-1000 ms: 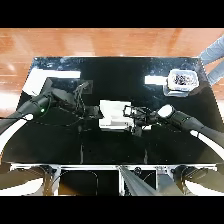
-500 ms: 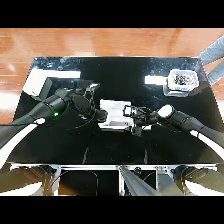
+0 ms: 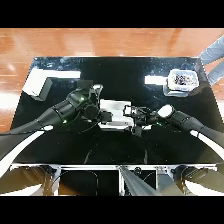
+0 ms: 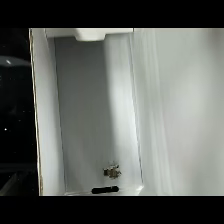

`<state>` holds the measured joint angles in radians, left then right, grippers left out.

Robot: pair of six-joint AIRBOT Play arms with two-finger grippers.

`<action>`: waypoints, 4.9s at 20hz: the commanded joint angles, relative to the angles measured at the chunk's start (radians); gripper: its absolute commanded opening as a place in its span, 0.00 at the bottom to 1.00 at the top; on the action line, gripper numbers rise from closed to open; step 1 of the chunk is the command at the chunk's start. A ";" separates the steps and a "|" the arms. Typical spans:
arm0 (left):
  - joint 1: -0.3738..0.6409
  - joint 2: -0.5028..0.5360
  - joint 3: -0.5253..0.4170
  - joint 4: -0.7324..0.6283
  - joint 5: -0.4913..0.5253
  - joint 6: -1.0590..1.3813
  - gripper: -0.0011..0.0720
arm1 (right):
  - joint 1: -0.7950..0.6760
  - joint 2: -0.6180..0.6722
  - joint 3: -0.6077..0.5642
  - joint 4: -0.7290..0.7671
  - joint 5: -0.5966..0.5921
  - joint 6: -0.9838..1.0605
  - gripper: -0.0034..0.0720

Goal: Fold the box and place the chain.

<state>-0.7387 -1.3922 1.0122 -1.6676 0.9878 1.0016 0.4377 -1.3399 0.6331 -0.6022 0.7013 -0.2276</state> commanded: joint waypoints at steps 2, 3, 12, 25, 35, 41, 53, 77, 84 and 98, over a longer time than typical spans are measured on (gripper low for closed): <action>-0.011 -0.006 0.003 0.095 0.021 -0.139 0.57 | 0.001 -0.001 0.000 0.000 0.000 0.000 0.85; -0.011 -0.008 0.003 0.093 0.016 -0.146 0.57 | 0.001 -0.001 0.000 0.000 0.000 0.000 0.85; -0.016 -0.110 0.110 0.085 0.091 -0.150 0.57 | 0.001 -0.001 0.000 0.000 0.000 0.000 0.85; -0.029 -0.152 0.109 0.068 0.113 -0.150 0.50 | 0.001 -0.001 0.000 0.000 0.000 0.000 0.85; -0.029 -0.166 0.109 0.053 0.111 -0.149 0.50 | 0.001 -0.001 -0.001 0.000 -0.001 0.000 0.85; -0.029 -0.166 0.109 0.050 0.111 -0.149 0.33 | 0.013 -0.001 -0.003 -0.010 -0.018 0.011 0.85; -0.030 -0.166 0.110 0.028 0.111 -0.138 0.47 | 0.013 -0.001 -0.003 -0.010 -0.018 0.011 0.85; -0.034 -0.166 0.110 0.027 0.130 -0.138 0.04 | -0.007 0.083 -0.003 -0.185 0.047 0.147 0.88; -0.034 -0.166 0.110 0.027 0.131 -0.138 0.04 | -0.104 0.134 -0.003 -0.212 0.123 0.237 0.86; -0.034 -0.166 0.110 0.027 0.132 -0.138 0.04 | -0.132 0.123 -0.003 -0.099 0.116 0.027 0.68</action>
<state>-0.7727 -1.5581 1.1217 -1.6394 1.1175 0.8642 0.3065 -1.2045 0.6300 -0.7681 0.8364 -0.1295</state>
